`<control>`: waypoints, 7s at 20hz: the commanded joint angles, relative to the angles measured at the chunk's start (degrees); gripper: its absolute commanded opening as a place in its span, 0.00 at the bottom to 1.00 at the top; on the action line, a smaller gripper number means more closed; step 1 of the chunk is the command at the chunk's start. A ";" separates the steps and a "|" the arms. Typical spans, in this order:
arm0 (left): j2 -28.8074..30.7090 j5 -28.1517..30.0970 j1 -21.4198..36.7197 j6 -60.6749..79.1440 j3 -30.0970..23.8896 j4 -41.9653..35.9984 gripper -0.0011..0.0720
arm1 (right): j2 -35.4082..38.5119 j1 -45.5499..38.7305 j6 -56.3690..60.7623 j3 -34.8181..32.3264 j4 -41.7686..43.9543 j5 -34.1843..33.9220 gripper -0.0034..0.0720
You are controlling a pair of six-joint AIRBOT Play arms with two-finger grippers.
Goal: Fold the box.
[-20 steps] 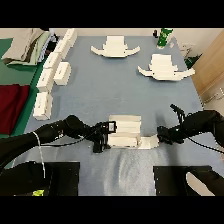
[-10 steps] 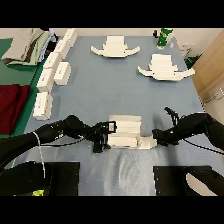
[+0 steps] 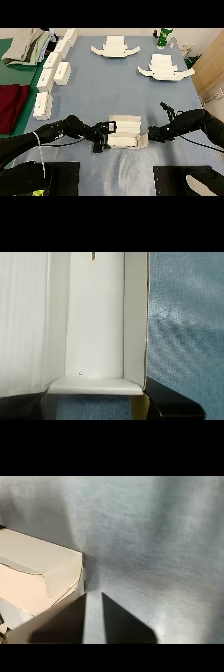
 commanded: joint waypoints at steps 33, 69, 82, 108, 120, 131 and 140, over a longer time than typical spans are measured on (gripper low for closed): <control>0.02 0.02 0.02 0.02 0.04 0.02 0.75 | -12.55 40.44 48.87 19.78 -39.01 0.81 0.58; 0.00 0.00 0.02 0.02 0.04 0.02 0.75 | -21.49 45.29 61.96 24.63 -41.86 -7.08 0.62; 0.00 0.02 0.02 0.02 0.04 0.02 0.75 | -21.03 45.16 61.99 23.45 -43.36 -6.99 0.52; 0.00 0.02 0.02 0.02 0.04 0.02 0.75 | -1.42 41.22 56.83 22.95 -44.13 -11.82 0.05; 0.02 0.02 0.02 0.02 0.04 0.02 0.75 | -12.63 -2.56 13.29 15.93 0.22 -0.39 0.05; 0.00 0.02 0.02 0.02 0.04 0.02 0.75 | -35.93 -3.67 -12.26 26.75 26.08 -21.94 0.05; 0.00 0.02 0.02 0.02 0.04 0.02 0.75 | -25.99 10.08 -20.96 25.42 9.70 -11.04 0.05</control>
